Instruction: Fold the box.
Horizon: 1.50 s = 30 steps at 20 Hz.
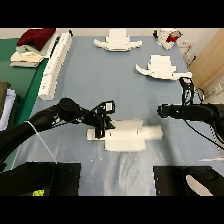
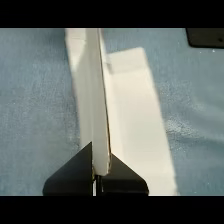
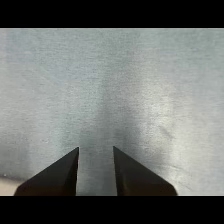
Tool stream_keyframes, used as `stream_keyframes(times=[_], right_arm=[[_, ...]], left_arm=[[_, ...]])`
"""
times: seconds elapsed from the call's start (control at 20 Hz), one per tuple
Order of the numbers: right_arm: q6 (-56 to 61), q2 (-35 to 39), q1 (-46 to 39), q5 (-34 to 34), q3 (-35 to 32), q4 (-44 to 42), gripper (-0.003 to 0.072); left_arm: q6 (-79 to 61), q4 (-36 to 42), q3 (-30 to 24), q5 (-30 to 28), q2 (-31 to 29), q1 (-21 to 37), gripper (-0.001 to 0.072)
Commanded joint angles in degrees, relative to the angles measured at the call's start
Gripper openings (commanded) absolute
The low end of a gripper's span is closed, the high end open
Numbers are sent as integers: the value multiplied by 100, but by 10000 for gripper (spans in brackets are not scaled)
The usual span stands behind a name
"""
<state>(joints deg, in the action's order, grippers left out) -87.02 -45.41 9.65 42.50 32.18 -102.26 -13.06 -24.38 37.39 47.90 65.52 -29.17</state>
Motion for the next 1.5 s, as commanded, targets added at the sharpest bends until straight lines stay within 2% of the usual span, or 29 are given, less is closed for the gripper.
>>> stream_keyframes(times=[0.0,0.1,0.85,1.15,1.3,1.45], right_arm=[[2,0,-2,-2,-2,-55,350],[2,0,-2,-2,-2,-109,350],[2,-2,-2,0,-2,-107,345],[2,-2,-2,2,-2,-116,345],[2,-2,-2,2,-2,-175,345],[2,-2,-2,2,-2,-175,345]], left_arm=[[-42,76,232,833,15,483,14],[-48,68,267,922,20,669,14],[260,-81,223,868,560,592,15],[297,-92,225,1128,557,592,15],[367,-90,247,953,411,595,13],[350,-92,247,560,-48,592,13]])
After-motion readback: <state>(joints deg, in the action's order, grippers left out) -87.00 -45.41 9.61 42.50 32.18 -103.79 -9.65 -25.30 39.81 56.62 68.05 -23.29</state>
